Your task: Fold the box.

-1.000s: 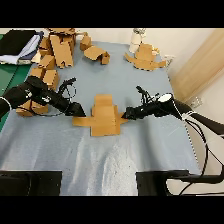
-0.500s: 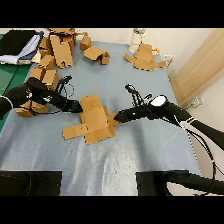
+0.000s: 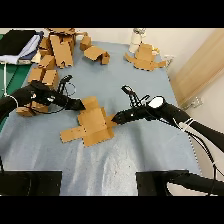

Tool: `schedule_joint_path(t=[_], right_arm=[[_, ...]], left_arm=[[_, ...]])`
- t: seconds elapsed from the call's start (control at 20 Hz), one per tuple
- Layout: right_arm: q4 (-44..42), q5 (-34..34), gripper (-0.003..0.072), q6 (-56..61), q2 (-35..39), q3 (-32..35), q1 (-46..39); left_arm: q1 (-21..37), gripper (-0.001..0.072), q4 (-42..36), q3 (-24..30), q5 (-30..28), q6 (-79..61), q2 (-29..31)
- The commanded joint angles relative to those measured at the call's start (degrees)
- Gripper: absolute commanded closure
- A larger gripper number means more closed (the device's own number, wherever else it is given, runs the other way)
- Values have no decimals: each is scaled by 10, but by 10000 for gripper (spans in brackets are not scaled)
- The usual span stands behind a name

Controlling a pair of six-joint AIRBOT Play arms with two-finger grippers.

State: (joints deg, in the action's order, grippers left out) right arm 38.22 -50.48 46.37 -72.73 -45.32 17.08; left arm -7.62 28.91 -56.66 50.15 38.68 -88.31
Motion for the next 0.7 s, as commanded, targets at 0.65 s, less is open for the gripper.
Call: schedule_joint_path(t=[0.65], right_arm=[[-16,67,683,32,33,82,2]], left_arm=[[78,237,-148,-9,197,-78,-92]])
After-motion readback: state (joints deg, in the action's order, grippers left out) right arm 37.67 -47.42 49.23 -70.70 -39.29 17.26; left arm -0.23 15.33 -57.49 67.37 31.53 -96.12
